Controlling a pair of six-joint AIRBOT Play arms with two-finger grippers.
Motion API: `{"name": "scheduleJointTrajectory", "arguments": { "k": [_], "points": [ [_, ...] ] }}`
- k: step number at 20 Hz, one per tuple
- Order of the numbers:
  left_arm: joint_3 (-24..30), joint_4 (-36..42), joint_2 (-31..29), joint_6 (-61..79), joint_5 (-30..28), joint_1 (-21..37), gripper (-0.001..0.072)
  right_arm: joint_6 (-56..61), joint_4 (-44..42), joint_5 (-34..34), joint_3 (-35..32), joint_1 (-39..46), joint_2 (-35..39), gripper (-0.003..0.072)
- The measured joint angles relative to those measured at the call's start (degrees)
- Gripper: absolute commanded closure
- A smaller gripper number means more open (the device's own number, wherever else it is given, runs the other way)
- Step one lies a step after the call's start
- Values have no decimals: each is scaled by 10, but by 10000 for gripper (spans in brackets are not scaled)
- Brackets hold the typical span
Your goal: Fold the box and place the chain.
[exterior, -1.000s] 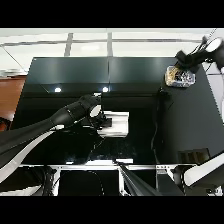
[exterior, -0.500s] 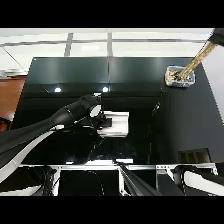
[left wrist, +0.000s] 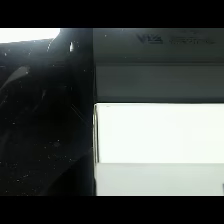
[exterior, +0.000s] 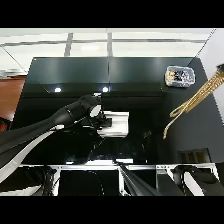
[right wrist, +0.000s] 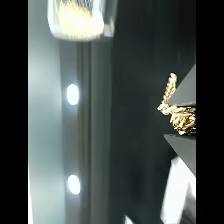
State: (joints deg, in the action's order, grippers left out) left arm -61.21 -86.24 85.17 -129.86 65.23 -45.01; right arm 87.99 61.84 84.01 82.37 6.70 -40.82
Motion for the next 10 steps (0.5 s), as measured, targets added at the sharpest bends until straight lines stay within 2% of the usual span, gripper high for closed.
{"name": "scheduleJointTrajectory", "arguments": {
  "k": [5, 10],
  "points": [
    [0, 0, 0, 0, 0, 0, 682, 0, -151, 35, -22, -4, 41, 678],
    [0, 0, 0, 0, 1, 0, 681, 16, -215, 29, -44, -4, 48, 678]
  ]
}}
